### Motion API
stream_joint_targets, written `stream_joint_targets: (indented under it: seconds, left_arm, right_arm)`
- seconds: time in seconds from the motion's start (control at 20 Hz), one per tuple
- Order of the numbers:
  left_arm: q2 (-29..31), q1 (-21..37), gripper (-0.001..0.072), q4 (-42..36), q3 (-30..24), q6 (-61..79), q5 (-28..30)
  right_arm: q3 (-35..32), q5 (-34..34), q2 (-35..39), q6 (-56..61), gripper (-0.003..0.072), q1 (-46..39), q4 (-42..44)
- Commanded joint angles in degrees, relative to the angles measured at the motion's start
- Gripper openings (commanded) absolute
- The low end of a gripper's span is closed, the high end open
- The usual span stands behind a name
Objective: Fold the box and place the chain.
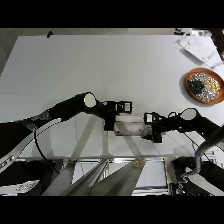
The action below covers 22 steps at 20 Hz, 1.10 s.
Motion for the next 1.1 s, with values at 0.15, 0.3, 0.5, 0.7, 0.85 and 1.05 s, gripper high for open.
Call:
stream_joint_targets:
  seconds: [0.15,0.3,0.5,0.7,0.85,1.05]
  left_arm:
    - [0.0,0.0,0.0012,0.0,0.0,0.0,-0.1]
    - [0.0,0.0,0.0012,0.0,0.0,0.0,-0.1]
    - [0.0,0.0,0.0012,0.0,0.0,0.0,-0.1]
    - [0.0,0.0,0.0012,0.0,0.0,0.0,-0.1]
    - [0.0,0.0,0.0012,0.0,0.0,0.0,-0.1]
    - [0.0,0.0,0.0012,0.0,0.0,0.0,-0.1]
  right_arm:
    - [0.0,-1.0,-0.8,-2.2,0.0701,-0.1,2.2]
    - [0.0,-1.0,-0.8,-2.2,0.0619,-0.1,2.2]
    - [0.0,-1.2,-0.8,-2.3,0.0416,-0.1,1.4]
    - [0.0,-1.8,-0.8,-2.3,0.0387,-0.1,-0.6]
    - [0.0,-1.9,-0.8,-2.3,0.0424,-0.1,-0.6]
    - [0.0,-1.9,-0.8,-3.8,0.0515,-0.1,-0.6]
